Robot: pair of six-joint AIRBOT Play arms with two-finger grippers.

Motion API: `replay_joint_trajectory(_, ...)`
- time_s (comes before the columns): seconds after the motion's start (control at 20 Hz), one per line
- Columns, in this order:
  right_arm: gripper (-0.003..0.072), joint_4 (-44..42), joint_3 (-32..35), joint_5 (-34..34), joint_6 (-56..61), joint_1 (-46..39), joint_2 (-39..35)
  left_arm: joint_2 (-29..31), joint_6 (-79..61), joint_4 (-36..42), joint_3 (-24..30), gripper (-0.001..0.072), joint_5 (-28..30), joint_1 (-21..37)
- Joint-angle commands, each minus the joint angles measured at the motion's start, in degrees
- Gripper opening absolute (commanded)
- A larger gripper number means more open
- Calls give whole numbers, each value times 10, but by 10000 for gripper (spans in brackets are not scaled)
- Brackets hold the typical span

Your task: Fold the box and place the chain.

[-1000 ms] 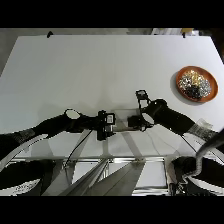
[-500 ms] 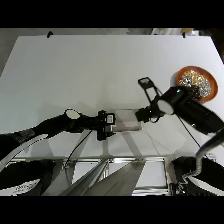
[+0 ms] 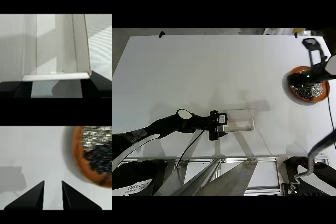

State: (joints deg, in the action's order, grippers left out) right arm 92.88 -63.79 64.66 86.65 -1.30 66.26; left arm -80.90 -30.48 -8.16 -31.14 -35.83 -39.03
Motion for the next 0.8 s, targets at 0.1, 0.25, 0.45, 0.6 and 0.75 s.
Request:
replay_joint_trajectory(0.1, 221, -3, -5, -53, -33, -137, 94, 0, 0, 0, 0, 170, 0, 0)
replay_joint_trajectory(0.25, 163, -3, -5, -60, -34, -151, 151, 0, 0, 0, 0, 170, 0, 0)
replay_joint_trajectory(0.45, 86, 0, -5, -87, -34, -151, 192, 0, 0, 0, 0, 170, 0, 0)
replay_joint_trajectory(0.6, 145, 14, -5, -103, -31, -151, 194, 0, 0, 0, 0, 170, 0, 0)
replay_joint_trajectory(0.75, 145, 14, -5, -102, -31, -151, 195, 0, 0, 0, 0, 170, 0, 0)
